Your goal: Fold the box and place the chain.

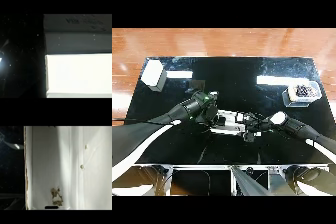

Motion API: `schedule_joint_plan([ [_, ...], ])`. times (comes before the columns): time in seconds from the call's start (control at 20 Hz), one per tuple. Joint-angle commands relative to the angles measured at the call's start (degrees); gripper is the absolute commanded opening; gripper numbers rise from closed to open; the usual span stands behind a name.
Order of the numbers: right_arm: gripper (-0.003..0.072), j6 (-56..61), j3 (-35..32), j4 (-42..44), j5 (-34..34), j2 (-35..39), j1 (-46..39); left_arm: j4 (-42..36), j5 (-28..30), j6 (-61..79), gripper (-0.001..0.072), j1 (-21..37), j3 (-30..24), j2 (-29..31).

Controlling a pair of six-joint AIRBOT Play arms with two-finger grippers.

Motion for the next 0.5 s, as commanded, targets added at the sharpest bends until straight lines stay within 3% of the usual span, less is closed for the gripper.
schedule_joint_plan([
  [0.0,0.0434,0.02,0.00,0.15,-0.04,0.00,0.02,-0.35,-0.24,0.46,0.0021,-0.04,0.02,-0.02],
  [0.2,0.0434,0.02,0.00,0.15,-0.04,0.00,0.02,-0.57,0.79,0.46,0.0023,-0.02,0.04,0.02],
  [0.25,0.0434,0.02,0.00,0.15,-0.04,0.00,0.02,-0.52,1.25,0.46,0.0099,0.00,0.04,0.07],
  [0.35,0.0435,0.02,0.00,0.15,-0.04,0.00,0.02,-0.52,1.64,0.46,0.0467,0.02,0.07,0.37],
  [0.45,0.0434,0.02,0.00,0.15,-0.04,0.00,0.02,-0.35,1.51,0.46,0.0490,0.02,0.09,0.79],
])
